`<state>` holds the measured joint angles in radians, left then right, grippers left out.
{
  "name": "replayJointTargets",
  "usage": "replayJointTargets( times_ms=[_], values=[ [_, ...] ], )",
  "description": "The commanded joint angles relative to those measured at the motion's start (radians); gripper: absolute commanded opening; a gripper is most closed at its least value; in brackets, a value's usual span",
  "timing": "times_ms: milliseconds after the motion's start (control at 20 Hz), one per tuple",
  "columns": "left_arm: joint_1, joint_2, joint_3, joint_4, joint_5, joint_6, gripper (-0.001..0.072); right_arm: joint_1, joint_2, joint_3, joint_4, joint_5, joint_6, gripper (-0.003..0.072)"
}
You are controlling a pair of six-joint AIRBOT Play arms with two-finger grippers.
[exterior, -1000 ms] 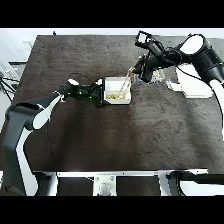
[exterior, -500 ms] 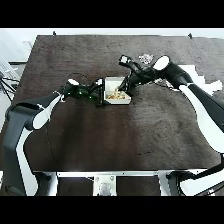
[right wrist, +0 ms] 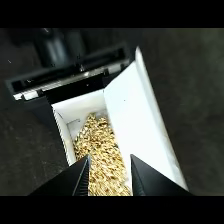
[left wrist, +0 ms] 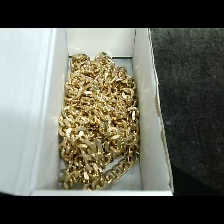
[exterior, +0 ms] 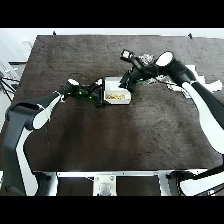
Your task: Fold the box and place the chain.
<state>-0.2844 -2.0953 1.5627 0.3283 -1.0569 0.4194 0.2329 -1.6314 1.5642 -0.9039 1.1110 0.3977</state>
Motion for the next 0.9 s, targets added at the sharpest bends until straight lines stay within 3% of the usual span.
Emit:
replayJointTargets(
  times_ms=[0, 150, 300, 600, 850],
  values=[
    [0.001, 0.0, 0.0, 0.0, 0.0, 0.0, 0.0415, -0.081, 0.091, 0.006, 0.0, 0.019, 0.044, 0.0255],
    [0.001, 0.0, 0.0, 0.0, 0.0, 0.0, 0.0415, -0.256, 0.106, 0.0, 0.187, 0.02, 0.138, 0.0243],
    [0.001, 0.0, 0.0, 0.0, 0.0, 0.0, 0.0414, -0.336, 0.067, -0.039, 0.369, -0.072, 0.137, 0.0245],
    [0.001, 0.0, 0.0, 0.0, 0.0, 0.0, 0.0415, -0.262, -0.107, -0.014, 0.384, -0.101, 0.092, 0.026],
    [0.001, 0.0, 0.0, 0.0, 0.0, 0.0, 0.0414, -0.231, -0.169, 0.043, 0.356, -0.105, 0.091, 0.0264]
  ],
)
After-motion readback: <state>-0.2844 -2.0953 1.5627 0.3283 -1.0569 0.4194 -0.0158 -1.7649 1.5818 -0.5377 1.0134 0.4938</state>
